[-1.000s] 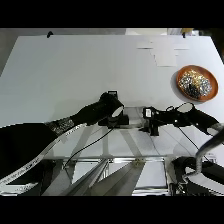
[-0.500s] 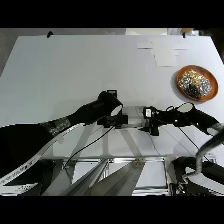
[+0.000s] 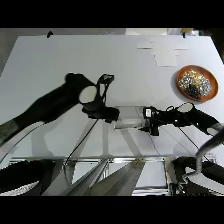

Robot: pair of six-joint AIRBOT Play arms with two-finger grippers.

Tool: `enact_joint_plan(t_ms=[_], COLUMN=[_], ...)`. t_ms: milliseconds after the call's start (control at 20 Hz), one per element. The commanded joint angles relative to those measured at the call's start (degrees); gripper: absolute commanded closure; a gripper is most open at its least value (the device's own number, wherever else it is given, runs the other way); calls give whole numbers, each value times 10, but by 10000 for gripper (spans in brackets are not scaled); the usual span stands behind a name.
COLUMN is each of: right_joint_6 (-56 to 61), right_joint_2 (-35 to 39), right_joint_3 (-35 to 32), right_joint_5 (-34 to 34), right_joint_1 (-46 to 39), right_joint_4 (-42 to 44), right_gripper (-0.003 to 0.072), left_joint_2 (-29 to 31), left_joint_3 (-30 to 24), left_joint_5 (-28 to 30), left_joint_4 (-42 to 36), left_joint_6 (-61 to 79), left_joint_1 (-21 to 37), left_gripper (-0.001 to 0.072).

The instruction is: Fold the box and place the chain.

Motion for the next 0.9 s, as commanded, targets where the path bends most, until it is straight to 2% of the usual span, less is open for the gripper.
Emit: enact_joint_plan(t_ms=[0,100,200,300,400,450,500,700,850], right_joint_6=[0,0,0,0,0,0,0,0,0], right_joint_2=[0,0,0,0,0,0,0,0,0], right_joint_3=[0,0,0,0,0,0,0,0,0], right_joint_5=[1,1,1,1,1,1,1,1,1], right_joint_1=[0,0,0,0,0,0,0,0,0], right_joint_4=[0,0,0,0,0,0,0,0,0], right_gripper=[230,230,230,230,230,230,230,230,230], left_joint_2=[80,106,104,83,46,28,11,-46,-57], left_joint_3=[-83,-180,-260,-305,-309,-309,-309,-309,-309], left_joint_5=[-23,25,86,153,186,205,224,268,280], left_joint_4=[-82,-150,-217,-287,-337,-358,-373,-440,-518], left_joint_6=[394,665,909,1047,1097,1133,1172,1332,1390], left_joint_1=[52,99,146,189,215,218,218,197,172], left_gripper=[183,69,57,64,53,15,10,9,7])
